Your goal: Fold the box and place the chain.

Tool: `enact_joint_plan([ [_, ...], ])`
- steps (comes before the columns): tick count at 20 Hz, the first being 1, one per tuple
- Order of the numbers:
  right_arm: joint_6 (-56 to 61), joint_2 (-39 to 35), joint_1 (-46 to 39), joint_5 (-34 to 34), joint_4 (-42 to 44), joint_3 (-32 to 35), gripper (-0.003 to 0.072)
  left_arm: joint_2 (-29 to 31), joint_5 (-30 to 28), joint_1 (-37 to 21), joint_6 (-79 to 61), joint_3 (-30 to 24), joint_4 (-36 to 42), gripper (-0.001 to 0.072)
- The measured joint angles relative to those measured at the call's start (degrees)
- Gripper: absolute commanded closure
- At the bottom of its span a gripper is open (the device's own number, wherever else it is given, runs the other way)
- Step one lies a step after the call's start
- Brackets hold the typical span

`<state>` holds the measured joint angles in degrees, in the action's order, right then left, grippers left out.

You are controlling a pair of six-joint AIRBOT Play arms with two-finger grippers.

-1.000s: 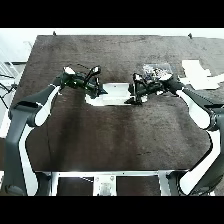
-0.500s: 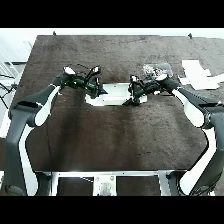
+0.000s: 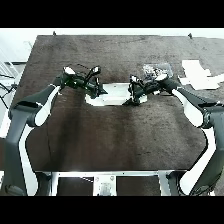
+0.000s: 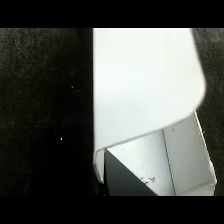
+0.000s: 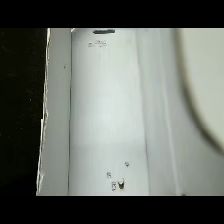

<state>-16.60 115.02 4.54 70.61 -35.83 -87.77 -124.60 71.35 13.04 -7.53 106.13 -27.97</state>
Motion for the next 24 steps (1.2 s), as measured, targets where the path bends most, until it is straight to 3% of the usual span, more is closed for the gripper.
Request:
enact_joint_plan([
  [13, 0.0, 0.5, 0.4, -0.1, 0.0, 0.0, 0.0026, 0.0, 0.0, 0.0, 0.0, 0.0, 0.0, 0.0691],
  [15, 0.0, 0.5, 0.4, -0.1, 0.1, 0.0, 0.0036, 0.0, 0.0, 0.0, 0.0, 0.0, 0.0, 0.0691],
  [17, 0.0, 0.6, 0.3, 0.0, 0.1, 0.0, 0.0101, 0.0, 0.0, 0.0, 0.0, 0.0, 0.0, 0.0691],
  [24, 0.0, 0.6, 0.2, 0.0, 0.2, 0.0, 0.0099, 0.0, 0.0, 0.0, 0.0, 0.0, 0.0, 0.0691],
])
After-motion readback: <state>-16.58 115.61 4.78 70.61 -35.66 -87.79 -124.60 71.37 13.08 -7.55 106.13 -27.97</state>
